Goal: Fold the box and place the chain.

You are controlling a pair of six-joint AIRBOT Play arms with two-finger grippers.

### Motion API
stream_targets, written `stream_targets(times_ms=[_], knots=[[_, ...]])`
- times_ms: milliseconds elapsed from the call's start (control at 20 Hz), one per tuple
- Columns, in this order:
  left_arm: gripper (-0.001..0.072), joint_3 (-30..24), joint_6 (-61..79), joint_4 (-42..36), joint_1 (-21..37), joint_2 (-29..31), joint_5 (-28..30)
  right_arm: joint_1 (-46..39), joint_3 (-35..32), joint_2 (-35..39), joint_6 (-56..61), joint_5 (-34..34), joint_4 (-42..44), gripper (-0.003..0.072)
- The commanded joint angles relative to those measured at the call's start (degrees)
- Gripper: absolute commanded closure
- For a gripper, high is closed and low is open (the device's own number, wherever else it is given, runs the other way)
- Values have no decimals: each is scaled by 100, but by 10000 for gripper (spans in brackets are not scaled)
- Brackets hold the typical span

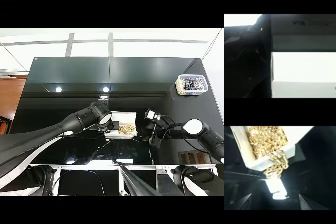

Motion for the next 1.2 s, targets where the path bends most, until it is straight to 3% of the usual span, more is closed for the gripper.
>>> stream_targets(times_ms=[0, 150, 600, 650, 750, 800, 850, 950, 1000, 1050, 1150], knots=[[682, 0, 2, -2, 4, 4, 2, 131, -44, -564, -1810, -608, 376, -32], [682, 0, 2, -2, 4, 4, 4, 249, 166, -940, -2417, -706, 802, -32], [683, 0, 2, -2, 4, 4, 2, 437, 245, -1180, -2522, -887, 894, -30], [683, 0, 2, -2, 4, 4, 2, 437, 245, -1182, -2527, -887, 970, 76], [683, 0, 2, -2, 4, 4, 2, 437, 245, -1182, -2538, -883, 1005, 99], [682, 0, 2, -2, 4, 4, 2, 437, 245, -1182, -2533, -876, 1005, 210], [682, 0, 2, -2, 4, 4, 2, 437, 245, -1182, -2533, -837, 1064, 210], [682, 0, 2, -2, 4, 4, 2, 439, 245, -1182, -2533, -833, 1113, 289], [682, 0, 2, -2, 4, 4, 2, 437, 245, -1180, -2529, -817, 1108, 438], [682, 0, 2, -2, 4, 4, 2, 437, 245, -1180, -2522, -741, 1108, 676], [682, 0, 2, -2, 4, 4, 2, 437, 247, -1152, -2444, -603, 1080, 671]])
